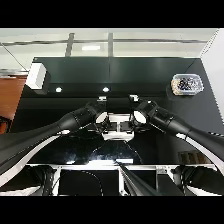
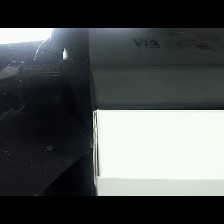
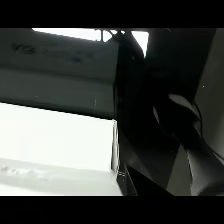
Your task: Fold the box and place the chain.
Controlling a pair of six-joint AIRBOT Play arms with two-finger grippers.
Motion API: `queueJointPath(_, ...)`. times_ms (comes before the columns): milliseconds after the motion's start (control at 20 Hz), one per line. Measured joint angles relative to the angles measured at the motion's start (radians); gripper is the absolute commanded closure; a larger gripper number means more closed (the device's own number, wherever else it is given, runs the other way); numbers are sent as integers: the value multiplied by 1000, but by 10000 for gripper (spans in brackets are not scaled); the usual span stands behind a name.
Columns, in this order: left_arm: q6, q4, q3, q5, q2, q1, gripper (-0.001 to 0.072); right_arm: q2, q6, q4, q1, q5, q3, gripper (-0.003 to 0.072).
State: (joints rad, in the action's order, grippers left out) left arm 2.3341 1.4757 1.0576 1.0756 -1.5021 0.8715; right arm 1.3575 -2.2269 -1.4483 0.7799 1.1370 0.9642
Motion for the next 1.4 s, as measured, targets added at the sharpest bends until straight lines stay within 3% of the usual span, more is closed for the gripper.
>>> queueJointPath(650, 0, 0, 0, -1, 0, 0, 680, 45, -76, 0, 2, -2, 5, 380)
queueJointPath(700, 0, 0, 0, -1, 0, 0, 681, 53, -78, 5, 2, -3, 5, 528)
queueJointPath(750, 0, 0, 0, -1, 0, 0, 681, 58, -78, 8, 2, -6, 5, 631)
queueJointPath(850, 2, 0, 0, 0, 0, 0, 681, 64, -82, 11, 2, -13, 6, 632)
queueJointPath(900, 2, 0, 0, 0, 0, 0, 681, 67, -82, 13, 1, -13, 5, 677)
queueJointPath(1100, 2, 0, 0, 0, 0, 0, 680, 71, -82, 19, 0, -18, 6, 670)
queueJointPath(1200, 0, 0, 0, 1, 0, 0, 681, 72, -80, 21, 0, -24, 5, 438)
queueJointPath(1300, -1, 0, 0, 1, 0, 0, 680, 73, -79, 31, 0, -25, 5, 442)
queueJointPath(1350, -1, 0, 0, 1, 0, 0, 681, 72, -82, 31, 0, -24, 6, 453)
queueJointPath(1400, -1, 0, 0, 1, 0, 0, 680, 73, -82, 31, 0, -24, 5, 638)
